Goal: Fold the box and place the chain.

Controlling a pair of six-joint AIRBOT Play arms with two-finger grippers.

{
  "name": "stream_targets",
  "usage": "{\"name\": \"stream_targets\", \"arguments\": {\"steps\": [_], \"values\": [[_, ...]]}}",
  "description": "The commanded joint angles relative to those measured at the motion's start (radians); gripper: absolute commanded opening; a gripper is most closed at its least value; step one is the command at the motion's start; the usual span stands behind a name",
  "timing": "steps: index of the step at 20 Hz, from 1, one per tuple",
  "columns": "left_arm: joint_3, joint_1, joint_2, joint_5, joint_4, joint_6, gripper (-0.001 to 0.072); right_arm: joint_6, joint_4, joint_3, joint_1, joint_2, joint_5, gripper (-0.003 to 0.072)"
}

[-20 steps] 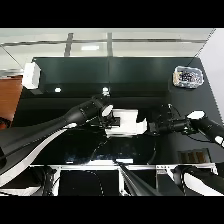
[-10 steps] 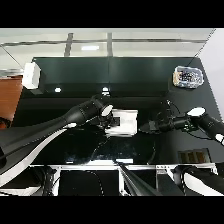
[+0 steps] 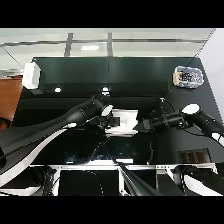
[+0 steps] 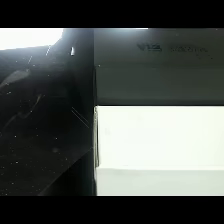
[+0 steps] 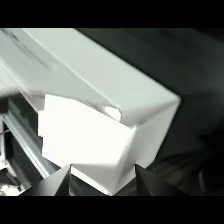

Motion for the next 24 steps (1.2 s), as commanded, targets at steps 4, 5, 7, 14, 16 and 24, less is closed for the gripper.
{"name": "stream_targets", "arguments": {"steps": [4,5,7,14,16,24], "values": [[0.001,0.000,0.000,0.000,0.000,0.002,0.0025,0.259,-0.188,0.117,0.114,0.000,-0.056,0.0446],[0.001,0.000,0.000,0.000,0.000,0.002,0.0025,0.271,-0.192,0.126,0.132,0.000,-0.058,0.0444],[0.001,0.000,0.000,0.001,0.000,0.002,0.0025,0.290,-0.203,0.140,0.168,0.000,-0.090,0.0365],[0.001,0.000,0.000,0.001,0.000,0.002,0.0025,0.574,-0.511,0.209,0.314,0.000,-0.155,0.0365],[0.001,0.000,0.000,0.001,-0.001,0.002,0.0025,0.642,-0.576,0.217,0.341,0.000,-0.158,0.0365],[0.001,0.000,0.000,0.001,0.000,0.002,0.0025,0.962,-0.828,0.256,0.435,-0.025,-0.159,0.0364]]}}
